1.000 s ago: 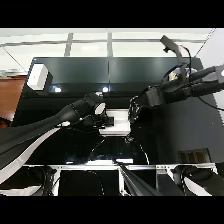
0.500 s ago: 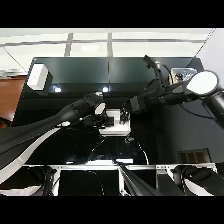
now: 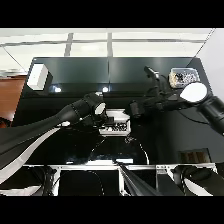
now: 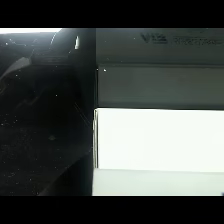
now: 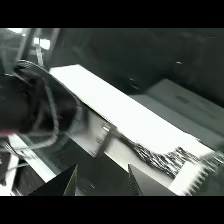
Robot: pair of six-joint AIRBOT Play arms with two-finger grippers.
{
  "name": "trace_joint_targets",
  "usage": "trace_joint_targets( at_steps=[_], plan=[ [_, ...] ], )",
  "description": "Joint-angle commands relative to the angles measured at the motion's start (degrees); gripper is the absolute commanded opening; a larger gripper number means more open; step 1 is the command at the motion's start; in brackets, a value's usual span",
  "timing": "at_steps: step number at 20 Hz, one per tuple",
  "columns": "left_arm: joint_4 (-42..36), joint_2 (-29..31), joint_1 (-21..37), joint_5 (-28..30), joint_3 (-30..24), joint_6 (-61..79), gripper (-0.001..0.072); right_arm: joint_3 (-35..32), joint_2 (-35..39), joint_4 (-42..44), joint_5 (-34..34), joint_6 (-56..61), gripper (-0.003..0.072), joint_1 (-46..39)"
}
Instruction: Fold the box and place the chain.
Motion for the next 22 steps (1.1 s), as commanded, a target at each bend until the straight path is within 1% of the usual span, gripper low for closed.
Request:
trace_joint_targets(
  at_steps=[1,2,3,4,5,6,7,9,10,11,12,14,17,19,22],
  plan=[
    [0.0,0.0,0.0,0.0,0.0,0.0,0.0026,-0.3,3.8,-3.9,10.4,-6.5,0.0378,-9.0],
    [0.0,0.0,0.0,0.0,0.0,0.0,0.0026,-1.3,5.7,-6.9,11.2,-10.3,0.0378,-11.6],
    [0.0,0.0,0.0,0.0,0.0,0.0,0.0026,-3.3,7.4,-8.8,10.3,-15.1,0.0378,-13.4],
    [0.0,0.0,0.0,0.0,0.0,0.0,0.0026,-5.9,8.3,-9.5,7.9,-19.8,0.0378,-14.5],
    [0.0,0.0,0.0,0.0,0.0,0.0,0.0026,-9.4,8.3,-10.1,3.9,-23.0,0.0380,-14.7],
    [0.0,0.0,0.0,0.0,0.0,0.0,0.0027,-13.2,8.3,-9.8,-1.3,-27.0,0.0435,-13.8],
    [0.0,0.0,0.0,0.0,0.0,0.0,0.0027,-17.1,8.3,-9.8,-7.6,-32.0,0.0718,-12.1],
    [0.0,0.0,0.0,0.0,0.0,0.0,0.0026,-22.8,8.0,-9.9,-17.3,-43.5,0.0719,-8.2],
    [0.0,0.0,0.0,0.0,0.0,0.0,0.0027,-24.7,7.5,-10.0,-19.5,-52.2,0.0718,-6.2],
    [0.0,0.0,0.0,0.0,0.0,0.0,0.0027,-25.6,6.8,-9.9,-19.6,-61.8,0.0718,-4.5],
    [0.0,0.0,0.0,0.0,0.0,0.0,0.0026,-26.0,5.3,-8.2,-19.6,-67.9,0.0711,-3.1],
    [0.0,0.0,0.0,0.0,0.0,0.0,0.0026,-26.0,2.4,-2.9,-19.2,-75.4,0.0711,-0.3],
    [0.0,0.0,0.0,0.0,0.0,0.0,0.0027,-26.0,-0.1,0.7,-19.6,-82.0,0.0711,2.9],
    [0.0,0.0,0.0,0.0,0.0,0.0,0.0027,-26.0,-0.5,3.2,-19.2,-83.8,0.0711,2.9],
    [0.0,0.0,0.0,0.0,0.0,0.0,0.0027,-26.0,-0.5,4.1,-17.1,-84.6,0.0711,2.9]
  ],
)
